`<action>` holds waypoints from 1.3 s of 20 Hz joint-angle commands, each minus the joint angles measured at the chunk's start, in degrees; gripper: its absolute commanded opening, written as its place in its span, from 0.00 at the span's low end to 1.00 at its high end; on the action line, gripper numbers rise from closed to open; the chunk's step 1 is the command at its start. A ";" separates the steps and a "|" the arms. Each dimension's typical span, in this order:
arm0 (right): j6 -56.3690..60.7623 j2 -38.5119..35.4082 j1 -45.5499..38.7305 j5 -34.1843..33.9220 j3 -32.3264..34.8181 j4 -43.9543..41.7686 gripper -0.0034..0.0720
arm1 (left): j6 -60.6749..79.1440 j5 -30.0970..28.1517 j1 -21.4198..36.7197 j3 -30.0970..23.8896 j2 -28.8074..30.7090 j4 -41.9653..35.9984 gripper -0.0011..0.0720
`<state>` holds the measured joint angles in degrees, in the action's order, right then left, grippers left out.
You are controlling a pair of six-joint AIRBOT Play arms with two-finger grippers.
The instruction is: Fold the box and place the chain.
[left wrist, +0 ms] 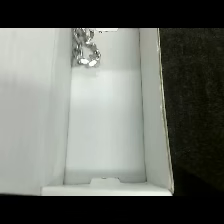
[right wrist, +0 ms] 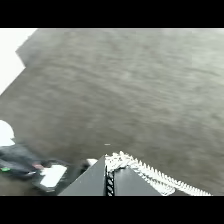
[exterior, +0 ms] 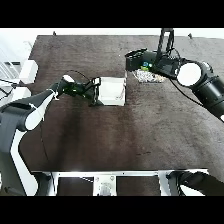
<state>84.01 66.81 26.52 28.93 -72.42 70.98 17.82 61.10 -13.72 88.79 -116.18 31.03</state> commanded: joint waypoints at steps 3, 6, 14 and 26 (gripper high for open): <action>2.95 -0.66 4.83 0.55 0.28 0.63 0.05 | 0.00 0.02 0.00 0.02 0.02 0.02 0.25; 4.74 -0.61 5.75 0.42 2.89 0.66 0.05 | -0.02 0.00 0.00 0.02 0.02 0.02 0.25; 6.43 2.56 6.21 -3.26 6.14 1.07 0.05 | 0.00 -0.02 0.00 0.02 0.02 0.02 0.25; 6.40 25.11 6.12 -11.19 6.14 -2.99 0.05 | 0.00 -0.02 0.00 0.02 0.02 0.02 0.25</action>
